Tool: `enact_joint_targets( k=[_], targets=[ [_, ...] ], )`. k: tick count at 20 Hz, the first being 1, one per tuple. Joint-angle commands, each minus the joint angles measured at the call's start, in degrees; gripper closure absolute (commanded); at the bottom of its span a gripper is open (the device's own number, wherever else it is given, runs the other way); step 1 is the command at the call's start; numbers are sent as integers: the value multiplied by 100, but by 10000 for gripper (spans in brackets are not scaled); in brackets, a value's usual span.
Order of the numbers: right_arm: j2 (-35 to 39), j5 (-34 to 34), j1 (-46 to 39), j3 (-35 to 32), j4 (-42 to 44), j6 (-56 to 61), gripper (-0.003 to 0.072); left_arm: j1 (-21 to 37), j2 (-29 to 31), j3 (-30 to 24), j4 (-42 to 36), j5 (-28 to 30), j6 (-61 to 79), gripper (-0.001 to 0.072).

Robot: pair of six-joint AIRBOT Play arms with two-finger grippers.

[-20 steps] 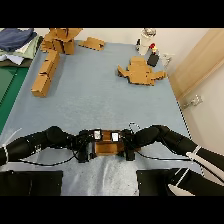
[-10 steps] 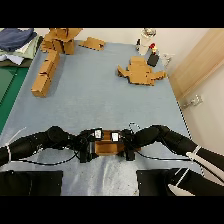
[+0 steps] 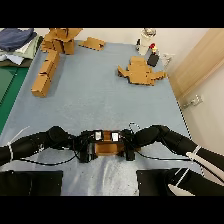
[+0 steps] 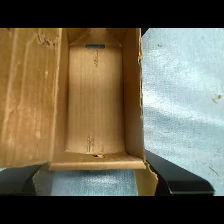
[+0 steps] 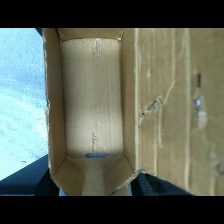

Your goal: Fold the box.

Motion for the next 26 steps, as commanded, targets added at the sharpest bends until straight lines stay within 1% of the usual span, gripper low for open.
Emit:
enact_joint_targets(
  k=[1, 2, 26],
  targets=[
    [0, 0, -2, 2, 0, 0, 182, 4, -24, 2, 11, -7, 92, 157],
    [0, 0, -2, 0, 0, 0, 183, 4, -24, 2, 11, -9, 92, 188],
    [0, -2, -2, 2, 4, 2, 182, 7, -24, 2, 11, -9, 90, 188]
  ],
)
